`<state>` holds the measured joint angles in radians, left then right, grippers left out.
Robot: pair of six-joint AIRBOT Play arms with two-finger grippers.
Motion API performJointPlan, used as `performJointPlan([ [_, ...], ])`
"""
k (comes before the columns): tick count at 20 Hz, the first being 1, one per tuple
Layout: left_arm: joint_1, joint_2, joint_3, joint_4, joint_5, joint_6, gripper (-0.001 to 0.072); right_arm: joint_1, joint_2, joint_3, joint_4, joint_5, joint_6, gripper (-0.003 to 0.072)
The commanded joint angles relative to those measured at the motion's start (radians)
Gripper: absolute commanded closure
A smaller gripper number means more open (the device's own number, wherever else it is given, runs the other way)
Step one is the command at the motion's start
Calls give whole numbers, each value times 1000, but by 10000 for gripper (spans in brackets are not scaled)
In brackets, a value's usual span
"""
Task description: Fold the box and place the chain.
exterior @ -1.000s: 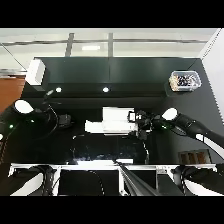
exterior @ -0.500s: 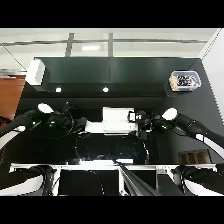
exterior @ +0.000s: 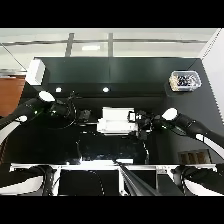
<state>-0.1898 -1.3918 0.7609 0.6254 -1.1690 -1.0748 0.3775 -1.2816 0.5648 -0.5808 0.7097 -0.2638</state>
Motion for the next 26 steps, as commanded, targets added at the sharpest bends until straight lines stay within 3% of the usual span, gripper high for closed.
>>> performJointPlan([
  [1, -2, -1, 45, -2, -73, 21, 18, 1, -1, 0, 0, 0, 0, 551],
  [6, -109, -2, 47, -2, -36, 20, 32, 1, -1, 0, 0, 0, 0, 551],
  [8, -134, -1, 47, -2, -16, 11, 99, 1, -1, 0, 0, 0, 0, 551],
  [14, -179, -1, 58, 7, 31, -128, 99, 1, -1, 0, 0, 0, 0, 551],
  [21, -255, -1, 138, 153, 126, -330, 99, 1, -1, 0, 0, 0, 0, 551],
  [26, -327, -1, 174, 211, 160, -399, 163, 1, -1, 0, 0, 0, 1, 551],
])
